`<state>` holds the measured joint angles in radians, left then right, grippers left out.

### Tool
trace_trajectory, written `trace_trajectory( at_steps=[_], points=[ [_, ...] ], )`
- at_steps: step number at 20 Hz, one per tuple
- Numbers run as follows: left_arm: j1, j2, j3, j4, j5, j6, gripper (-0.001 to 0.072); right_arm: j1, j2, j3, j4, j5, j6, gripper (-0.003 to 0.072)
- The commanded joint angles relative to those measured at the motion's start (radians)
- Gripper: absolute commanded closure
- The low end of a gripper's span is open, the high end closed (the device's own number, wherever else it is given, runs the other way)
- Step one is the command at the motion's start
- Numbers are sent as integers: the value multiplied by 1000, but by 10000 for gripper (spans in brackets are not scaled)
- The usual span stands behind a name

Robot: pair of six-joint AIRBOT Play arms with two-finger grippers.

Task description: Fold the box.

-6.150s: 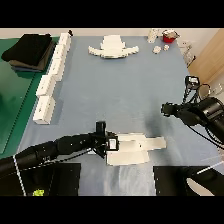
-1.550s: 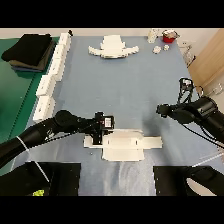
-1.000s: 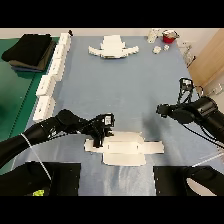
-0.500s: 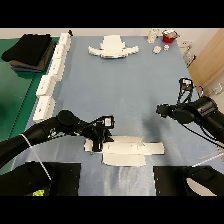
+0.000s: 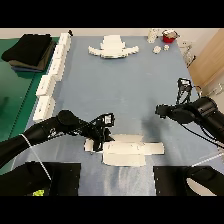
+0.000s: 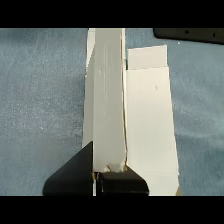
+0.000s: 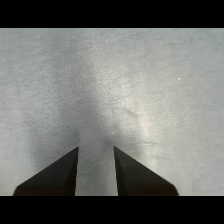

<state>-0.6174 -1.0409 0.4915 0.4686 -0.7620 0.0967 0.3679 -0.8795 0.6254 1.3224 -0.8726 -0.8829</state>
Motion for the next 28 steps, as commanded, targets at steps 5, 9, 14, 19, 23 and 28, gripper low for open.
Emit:
trace_trajectory(
  at_steps=[5, 9, 14, 19, 23, 28],
  points=[
    [0, -1, 1, -1, -8, -12, 696, 1, 0, 1, 101, -49, -139, 681],
    [0, -1, 1, -1, -7, -34, 696, 2, 2, 1, 233, -220, -278, 682],
    [0, -1, 1, -1, -6, -37, 696, 171, 2, 0, 336, -388, -336, 683],
    [1, -1, 1, -1, -6, -37, 696, 497, 63, 0, 322, -473, -87, 683],
    [1, -1, 1, -1, -6, -37, 696, 828, 122, -8, 228, -458, 182, 683],
    [1, -1, 1, -1, -6, -37, 696, 1177, 94, -46, 25, -238, 140, 265]
  ],
)
